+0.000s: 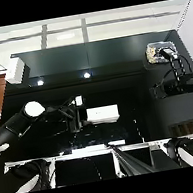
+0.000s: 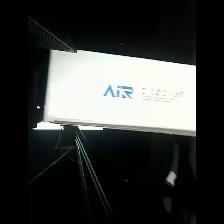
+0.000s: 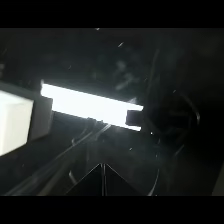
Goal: Fold the box and place the chain.
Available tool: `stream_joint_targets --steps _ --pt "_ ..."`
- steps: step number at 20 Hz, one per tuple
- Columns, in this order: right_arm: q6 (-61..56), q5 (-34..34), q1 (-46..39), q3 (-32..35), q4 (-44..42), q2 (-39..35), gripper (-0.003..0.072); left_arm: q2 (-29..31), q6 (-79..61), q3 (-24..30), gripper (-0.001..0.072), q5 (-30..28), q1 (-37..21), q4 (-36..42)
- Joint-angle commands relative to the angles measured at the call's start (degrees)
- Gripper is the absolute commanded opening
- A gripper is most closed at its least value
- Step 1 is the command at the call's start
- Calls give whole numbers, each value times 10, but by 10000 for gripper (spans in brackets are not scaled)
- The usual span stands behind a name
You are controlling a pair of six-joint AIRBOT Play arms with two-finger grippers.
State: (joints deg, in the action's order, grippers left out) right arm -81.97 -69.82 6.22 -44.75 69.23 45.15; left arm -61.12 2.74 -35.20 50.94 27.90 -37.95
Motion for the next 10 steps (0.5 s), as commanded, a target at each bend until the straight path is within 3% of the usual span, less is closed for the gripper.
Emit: stream_joint_targets --steps 1,4,6,10 --pt "-10 31 -4 -1 8 -3 14 -22 82 -59 709 21 38 -25" --pt "-10 28 -4 -1 9 -3 14 -102 110 -117 712 0 75 -76" --pt "-10 23 -4 -1 9 -3 14 -150 167 -152 712 23 76 -80" --pt "-10 24 -4 -1 9 -3 14 -182 172 -175 712 51 86 -79"
